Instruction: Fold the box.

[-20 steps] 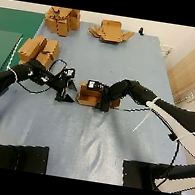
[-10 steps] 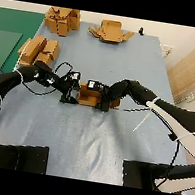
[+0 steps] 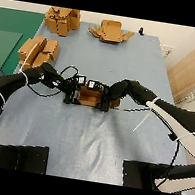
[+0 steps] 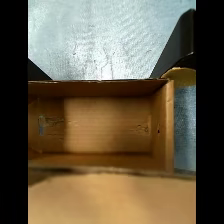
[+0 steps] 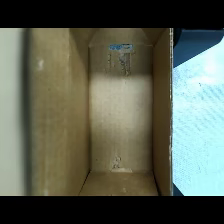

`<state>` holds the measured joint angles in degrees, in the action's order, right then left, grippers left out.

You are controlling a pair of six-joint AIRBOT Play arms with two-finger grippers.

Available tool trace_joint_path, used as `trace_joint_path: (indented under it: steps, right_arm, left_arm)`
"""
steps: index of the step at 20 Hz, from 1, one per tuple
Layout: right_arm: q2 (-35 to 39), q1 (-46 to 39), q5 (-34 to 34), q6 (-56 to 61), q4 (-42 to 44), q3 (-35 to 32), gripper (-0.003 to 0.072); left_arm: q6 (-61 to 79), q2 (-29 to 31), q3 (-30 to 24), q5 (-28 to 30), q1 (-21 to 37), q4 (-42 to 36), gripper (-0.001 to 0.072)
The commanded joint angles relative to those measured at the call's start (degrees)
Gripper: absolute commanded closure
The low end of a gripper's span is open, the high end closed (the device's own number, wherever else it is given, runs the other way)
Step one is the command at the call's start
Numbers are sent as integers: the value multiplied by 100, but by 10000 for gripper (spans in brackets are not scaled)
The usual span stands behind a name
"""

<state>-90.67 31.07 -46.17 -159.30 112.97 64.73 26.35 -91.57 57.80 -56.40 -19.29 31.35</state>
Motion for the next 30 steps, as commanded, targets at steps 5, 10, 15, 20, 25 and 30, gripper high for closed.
trace_joint_path:
  steps: [5, 10, 15, 20, 25, 30]
  right_arm:
    - [0, 2, -2, -15, -4, 0, 152]
    - [0, 2, -2, -15, -7, 0, 152]
    - [17, -13, -122, 243, -299, 2, -28]
    - [173, -111, -846, 931, -586, 2, -34]
    - [330, -111, -973, 1233, -584, 2, -34]
    - [533, -111, -962, 1858, -581, 2, -34]
  left_arm:
    - [-37, 7, 7, 236, -72, -9, 14]
    - [0, 17, 11, 179, -72, -9, 622]
    - [-74, 31, 11, 87, -59, 94, 693]
    - [-866, 164, 101, -37, -61, 951, 693]
    - [-1733, 306, 328, -295, -61, 1683, 693]
    - [-2190, 310, 424, -479, -61, 1845, 693]
